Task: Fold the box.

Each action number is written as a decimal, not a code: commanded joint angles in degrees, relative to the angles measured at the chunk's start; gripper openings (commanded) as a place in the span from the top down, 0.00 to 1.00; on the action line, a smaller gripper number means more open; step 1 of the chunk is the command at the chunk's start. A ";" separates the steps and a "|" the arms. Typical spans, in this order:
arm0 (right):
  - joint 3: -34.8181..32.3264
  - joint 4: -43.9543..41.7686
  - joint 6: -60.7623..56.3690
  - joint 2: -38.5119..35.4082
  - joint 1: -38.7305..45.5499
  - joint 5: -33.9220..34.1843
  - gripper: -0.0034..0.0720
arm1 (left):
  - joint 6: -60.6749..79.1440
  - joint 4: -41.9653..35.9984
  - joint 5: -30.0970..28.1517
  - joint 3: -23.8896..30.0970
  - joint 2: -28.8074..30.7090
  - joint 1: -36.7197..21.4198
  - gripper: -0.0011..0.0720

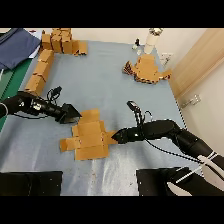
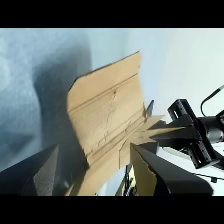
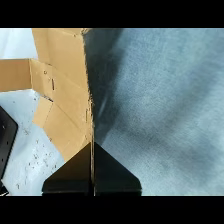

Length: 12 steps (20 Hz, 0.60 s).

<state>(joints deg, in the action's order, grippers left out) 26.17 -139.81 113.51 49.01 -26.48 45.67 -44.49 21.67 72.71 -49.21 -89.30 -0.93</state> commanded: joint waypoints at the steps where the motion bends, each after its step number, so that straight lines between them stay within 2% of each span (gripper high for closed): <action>1: -0.02 0.11 -0.61 -0.04 -0.07 1.18 0.95 | 3.06 -2.54 1.11 -3.17 -3.61 2.19 0.07; 6: -0.02 0.66 -1.20 -0.04 -0.07 1.31 0.95 | 5.73 -5.07 6.60 -6.21 -6.21 5.22 0.07; 7: -0.02 0.74 -1.22 -0.04 -0.07 1.31 0.95 | 5.95 -4.90 7.76 -6.21 -6.21 4.92 0.18; 8: -0.02 0.87 -1.25 -0.04 -0.04 1.29 0.95 | 6.27 -4.90 9.55 -6.21 -6.21 4.37 0.21; 12: -0.02 1.99 -2.08 -0.04 -0.04 1.25 0.95 | 6.62 -4.57 16.17 -6.19 -6.21 2.34 0.21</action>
<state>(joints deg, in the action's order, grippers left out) 26.17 -138.61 112.01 49.01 -26.48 46.94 -38.57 17.02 84.07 -55.22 -95.33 2.22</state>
